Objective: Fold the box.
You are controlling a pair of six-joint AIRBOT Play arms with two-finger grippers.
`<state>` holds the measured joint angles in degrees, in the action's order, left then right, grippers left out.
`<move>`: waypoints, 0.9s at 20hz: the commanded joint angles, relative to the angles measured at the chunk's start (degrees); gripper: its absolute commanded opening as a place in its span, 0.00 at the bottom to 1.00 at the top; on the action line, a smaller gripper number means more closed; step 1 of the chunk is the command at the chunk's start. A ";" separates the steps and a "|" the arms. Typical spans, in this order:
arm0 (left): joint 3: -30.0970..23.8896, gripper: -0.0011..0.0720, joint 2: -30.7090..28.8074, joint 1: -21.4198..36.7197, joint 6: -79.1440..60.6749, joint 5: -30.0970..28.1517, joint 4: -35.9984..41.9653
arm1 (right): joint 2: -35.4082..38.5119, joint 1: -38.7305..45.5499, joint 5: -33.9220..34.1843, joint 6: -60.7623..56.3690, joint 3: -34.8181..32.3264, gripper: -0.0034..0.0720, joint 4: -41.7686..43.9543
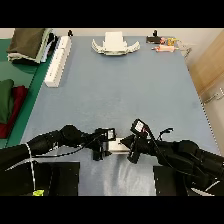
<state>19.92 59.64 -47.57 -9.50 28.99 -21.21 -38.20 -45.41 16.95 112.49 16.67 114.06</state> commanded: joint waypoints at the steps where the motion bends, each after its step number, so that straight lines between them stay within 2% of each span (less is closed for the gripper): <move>1: 0.07 0.71 0.00 0.04 -0.09 -0.07 0.00 | -0.04 6.38 8.44 -3.74 3.34 0.05 -5.86; 7: 0.57 0.71 -0.13 0.59 0.17 -0.44 0.02 | -4.55 22.53 32.41 -30.58 16.22 0.05 -31.41; 9: 0.72 0.71 -1.18 2.03 0.74 -0.44 -0.02 | -6.19 26.21 35.95 -34.60 19.34 0.05 -33.29; 11: 0.72 0.71 -3.50 5.03 5.73 -0.20 -1.36 | -7.10 28.35 36.15 -37.75 20.57 0.05 -33.29; 13: 0.72 0.71 -6.86 9.77 13.81 0.46 -7.82 | -7.56 28.74 36.09 -41.11 20.59 0.05 -33.75; 15: 0.74 0.71 -11.08 16.63 26.73 1.22 -18.88 | -8.41 28.72 36.11 -42.03 20.57 0.05 -33.68; 18: 0.74 0.71 -17.92 31.01 43.30 6.01 -36.79 | -10.27 28.72 36.11 -42.03 20.57 0.05 -33.27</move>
